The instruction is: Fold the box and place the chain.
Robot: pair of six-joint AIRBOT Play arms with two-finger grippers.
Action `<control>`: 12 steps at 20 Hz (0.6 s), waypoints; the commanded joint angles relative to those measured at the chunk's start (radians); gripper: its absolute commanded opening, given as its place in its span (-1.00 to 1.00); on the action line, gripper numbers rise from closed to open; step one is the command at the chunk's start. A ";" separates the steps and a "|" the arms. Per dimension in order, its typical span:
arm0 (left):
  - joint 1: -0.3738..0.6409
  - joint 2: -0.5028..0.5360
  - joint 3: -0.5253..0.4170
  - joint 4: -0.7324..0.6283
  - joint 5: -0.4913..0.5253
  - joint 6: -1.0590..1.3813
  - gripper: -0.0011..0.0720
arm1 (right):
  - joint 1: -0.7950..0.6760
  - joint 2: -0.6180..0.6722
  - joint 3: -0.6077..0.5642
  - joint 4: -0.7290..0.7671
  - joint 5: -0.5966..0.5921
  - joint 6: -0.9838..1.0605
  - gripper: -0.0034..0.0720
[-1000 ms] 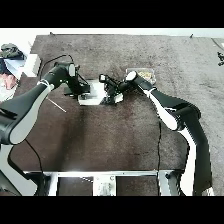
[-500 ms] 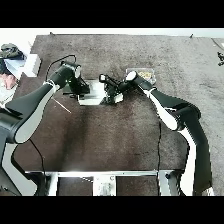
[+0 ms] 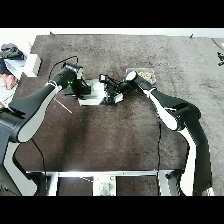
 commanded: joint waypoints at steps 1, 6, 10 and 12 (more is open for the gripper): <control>0.000 -0.003 0.000 -0.016 0.001 0.018 -0.94 | -0.001 -0.001 0.000 0.000 0.000 0.002 0.22; 0.000 -0.002 0.000 -0.021 0.003 0.072 -0.63 | -0.001 -0.001 0.000 0.000 0.000 0.002 0.22; 0.000 0.006 0.005 -0.031 0.004 0.099 -0.56 | -0.001 -0.001 0.000 0.000 0.000 0.002 0.22; 0.000 0.010 0.016 -0.035 0.000 0.125 0.36 | -0.001 -0.001 0.000 0.000 0.000 0.002 0.22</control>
